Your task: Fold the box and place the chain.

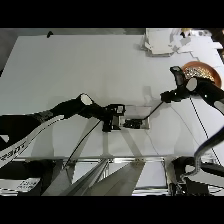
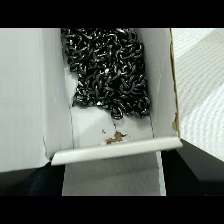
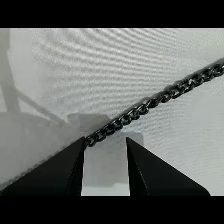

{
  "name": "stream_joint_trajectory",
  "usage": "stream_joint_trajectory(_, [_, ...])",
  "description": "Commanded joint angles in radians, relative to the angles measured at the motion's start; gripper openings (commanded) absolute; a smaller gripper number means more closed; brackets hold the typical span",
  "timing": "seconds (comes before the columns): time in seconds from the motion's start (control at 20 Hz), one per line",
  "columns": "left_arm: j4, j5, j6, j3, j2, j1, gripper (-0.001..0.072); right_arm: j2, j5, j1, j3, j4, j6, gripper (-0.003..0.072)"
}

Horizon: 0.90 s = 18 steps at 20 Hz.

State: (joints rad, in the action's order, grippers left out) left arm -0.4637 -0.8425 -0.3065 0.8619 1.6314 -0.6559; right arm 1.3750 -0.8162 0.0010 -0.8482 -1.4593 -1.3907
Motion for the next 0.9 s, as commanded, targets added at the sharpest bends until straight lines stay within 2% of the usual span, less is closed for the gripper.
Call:
stream_joint_trajectory(0.0, [0.0, 0.0, 0.0, 0.001, -0.001, 0.0, 0.0088, 0.02, 0.006, -0.001, 0.001, 0.0, -0.001, 0.0251])
stream_joint_trajectory(0.15, [0.0, 0.0, 0.0, 0.001, -0.001, 0.0, 0.0088, 0.023, 0.013, -0.001, 0.001, 0.001, -0.001, 0.0238])
stream_joint_trajectory(0.2, [0.0, 0.0, 0.0, 0.001, -0.001, 0.0, 0.0088, 0.023, 0.013, -0.001, 0.001, 0.001, -0.001, 0.0206])
stream_joint_trajectory(0.3, [0.0, 0.0, 0.0, 0.001, -0.001, 0.0, 0.0088, 0.024, 0.005, 0.004, 0.001, 0.0, 0.0, 0.0019])
stream_joint_trajectory(0.45, [0.0, 0.0, 0.0, 0.001, -0.001, 0.0, 0.0088, 0.0, -0.036, 0.027, 0.001, -0.013, 0.009, 0.0017])
stream_joint_trajectory(0.55, [0.0, 0.0, 0.0, 0.001, -0.001, 0.0, 0.0088, -0.067, -0.07, 0.047, 0.001, -0.057, 0.008, 0.0017])
stream_joint_trajectory(0.85, [0.0, 0.0, 0.0, 0.001, -0.001, 0.0, 0.0088, -0.417, -0.247, 0.104, 0.001, -0.013, 0.039, 0.0017])
